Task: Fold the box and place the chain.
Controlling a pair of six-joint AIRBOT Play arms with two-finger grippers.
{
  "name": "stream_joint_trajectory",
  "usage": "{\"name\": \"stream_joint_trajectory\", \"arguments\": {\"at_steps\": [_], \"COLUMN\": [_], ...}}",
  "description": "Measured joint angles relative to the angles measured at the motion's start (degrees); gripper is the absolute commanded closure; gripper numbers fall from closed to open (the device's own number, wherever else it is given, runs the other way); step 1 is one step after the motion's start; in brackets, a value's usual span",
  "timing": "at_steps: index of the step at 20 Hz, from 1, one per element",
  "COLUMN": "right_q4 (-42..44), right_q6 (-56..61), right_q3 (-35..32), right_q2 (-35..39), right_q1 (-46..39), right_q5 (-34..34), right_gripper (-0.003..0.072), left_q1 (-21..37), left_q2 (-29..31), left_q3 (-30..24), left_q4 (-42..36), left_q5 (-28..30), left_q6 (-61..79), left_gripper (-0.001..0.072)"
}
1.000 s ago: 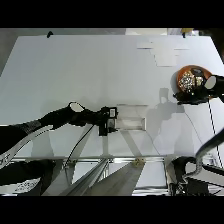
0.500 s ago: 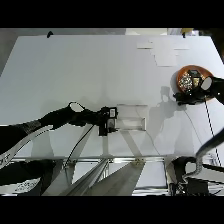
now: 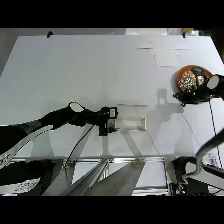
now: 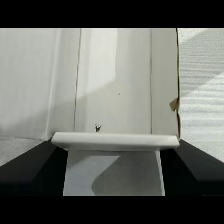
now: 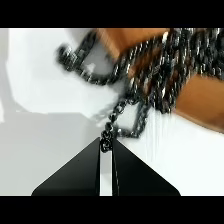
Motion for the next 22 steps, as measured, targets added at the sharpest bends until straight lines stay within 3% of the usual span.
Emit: {"name": "stream_joint_trajectory", "arguments": {"at_steps": [5,13,22], "right_q4": [7.56,30.36,37.59], "right_q6": [-3.74,-14.69,-16.65], "right_q3": [-0.02,-0.02,-0.02], "right_q2": [12.13,33.29,42.71], "right_q1": [0.00,0.17,10.80], "right_q5": [4.92,17.57,25.64], "right_gripper": [0.0668,0.0668,0.0667], "left_q1": [0.00,0.00,0.00], "left_q2": [0.00,0.00,0.00], "left_q3": [0.00,0.00,0.00], "left_q4": [0.00,0.00,0.00], "left_q5": [0.00,0.00,0.00], "left_q6": [0.00,0.00,0.00], "left_gripper": [0.0504,0.0504,0.0504]}}
